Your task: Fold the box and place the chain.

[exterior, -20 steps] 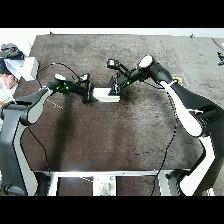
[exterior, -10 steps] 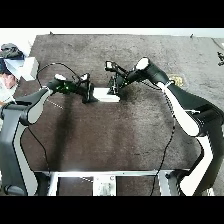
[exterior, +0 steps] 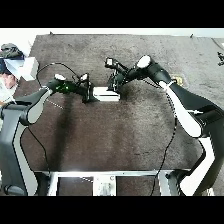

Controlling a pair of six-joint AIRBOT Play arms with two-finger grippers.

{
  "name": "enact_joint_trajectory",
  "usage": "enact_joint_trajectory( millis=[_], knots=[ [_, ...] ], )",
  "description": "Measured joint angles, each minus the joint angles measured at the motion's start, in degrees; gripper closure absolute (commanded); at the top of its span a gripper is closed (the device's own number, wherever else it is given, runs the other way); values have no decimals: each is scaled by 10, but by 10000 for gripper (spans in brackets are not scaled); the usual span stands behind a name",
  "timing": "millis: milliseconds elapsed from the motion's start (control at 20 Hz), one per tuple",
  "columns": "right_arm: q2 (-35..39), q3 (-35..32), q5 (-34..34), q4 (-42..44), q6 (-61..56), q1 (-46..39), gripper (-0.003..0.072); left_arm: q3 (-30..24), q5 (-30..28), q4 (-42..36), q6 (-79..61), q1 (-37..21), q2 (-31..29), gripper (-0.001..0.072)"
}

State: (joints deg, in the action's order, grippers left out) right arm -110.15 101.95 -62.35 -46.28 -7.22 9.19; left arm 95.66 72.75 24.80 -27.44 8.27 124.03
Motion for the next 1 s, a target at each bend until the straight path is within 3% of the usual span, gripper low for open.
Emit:
enact_joint_trajectory(
  millis=[50,1000],
  knots=[
    [2,0,-1,0,0,0,390,0,0,0,0,0,0,294],
    [-7,-14,-9,-28,0,1,390,0,1,0,0,0,0,294]
  ],
)
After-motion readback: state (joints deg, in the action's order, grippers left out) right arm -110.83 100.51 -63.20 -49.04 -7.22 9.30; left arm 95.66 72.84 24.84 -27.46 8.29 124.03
